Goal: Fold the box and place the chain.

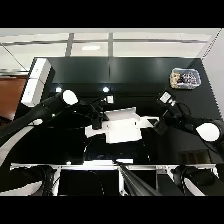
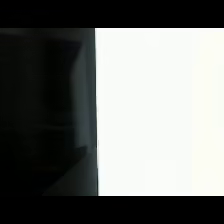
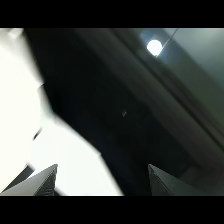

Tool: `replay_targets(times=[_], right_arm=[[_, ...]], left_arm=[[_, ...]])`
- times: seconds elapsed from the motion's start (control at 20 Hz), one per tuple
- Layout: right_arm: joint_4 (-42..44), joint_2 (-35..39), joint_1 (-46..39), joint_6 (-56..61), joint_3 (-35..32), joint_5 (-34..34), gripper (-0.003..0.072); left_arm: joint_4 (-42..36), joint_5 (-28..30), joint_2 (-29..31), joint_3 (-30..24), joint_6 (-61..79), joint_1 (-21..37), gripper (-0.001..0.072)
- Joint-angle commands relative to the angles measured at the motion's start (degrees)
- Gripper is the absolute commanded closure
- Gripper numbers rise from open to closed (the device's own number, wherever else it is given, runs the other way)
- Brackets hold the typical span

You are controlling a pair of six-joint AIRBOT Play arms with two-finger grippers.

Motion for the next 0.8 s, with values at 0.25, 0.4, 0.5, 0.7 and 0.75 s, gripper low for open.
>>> replay_targets(times=[0.25, 0.4, 0.5, 0.7, 0.75], right_arm=[[6.3, -1.2, 2.7, -2.9, -5.5, 1.3, 0.0067], [8.1, -3.2, 6.7, -3.8, -6.8, 1.1, 0.0066], [7.7, -4.6, 8.0, -4.7, -6.8, 0.5, 0.0046], [7.7, -7.1, 8.0, -6.1, -6.8, 0.6, -0.0018], [7.8, -7.2, 8.0, -7.3, -6.8, 1.1, -0.0018]], left_arm=[[7.8, 6.7, -2.2, 0.1, 3.1, -2.9, 0.0683], [7.8, 7.5, -2.2, 0.1, 3.3, -3.9, 0.0681], [7.8, 5.4, -2.2, 0.1, 3.3, -4.5, 0.0682], [8.7, 3.2, -2.2, 0.1, 2.4, -4.7, 0.0681], [8.7, 3.3, -2.2, 0.1, 2.4, -4.7, 0.0682]])
